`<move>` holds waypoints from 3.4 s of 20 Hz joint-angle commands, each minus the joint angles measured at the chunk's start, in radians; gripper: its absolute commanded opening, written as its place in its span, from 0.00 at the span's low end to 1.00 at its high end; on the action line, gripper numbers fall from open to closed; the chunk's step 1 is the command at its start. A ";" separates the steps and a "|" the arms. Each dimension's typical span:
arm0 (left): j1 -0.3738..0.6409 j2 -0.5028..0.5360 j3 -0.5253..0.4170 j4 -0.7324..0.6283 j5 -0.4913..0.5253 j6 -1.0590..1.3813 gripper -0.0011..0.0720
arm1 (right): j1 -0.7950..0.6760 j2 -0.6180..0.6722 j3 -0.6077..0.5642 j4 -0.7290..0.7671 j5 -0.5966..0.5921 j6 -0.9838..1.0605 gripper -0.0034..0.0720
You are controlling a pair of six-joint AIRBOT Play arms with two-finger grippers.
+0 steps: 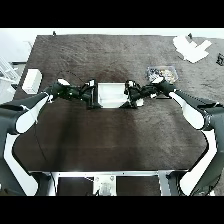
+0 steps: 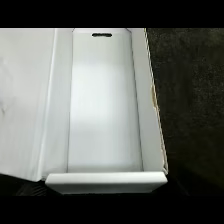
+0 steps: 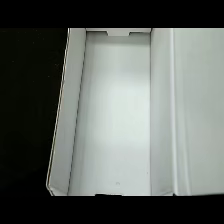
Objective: Fold the box and place the chain.
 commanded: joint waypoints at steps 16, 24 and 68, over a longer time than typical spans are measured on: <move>0.024 -0.010 0.002 -0.029 -0.031 0.031 1.00 | 0.001 0.000 0.000 0.000 0.003 -0.001 0.83; 0.021 -0.013 0.036 0.078 -0.074 0.018 0.99 | 0.001 0.000 0.000 0.000 0.003 -0.001 0.83; 0.012 -0.038 0.048 0.002 -0.064 -0.016 1.00 | 0.001 0.000 0.000 0.000 0.002 -0.001 0.83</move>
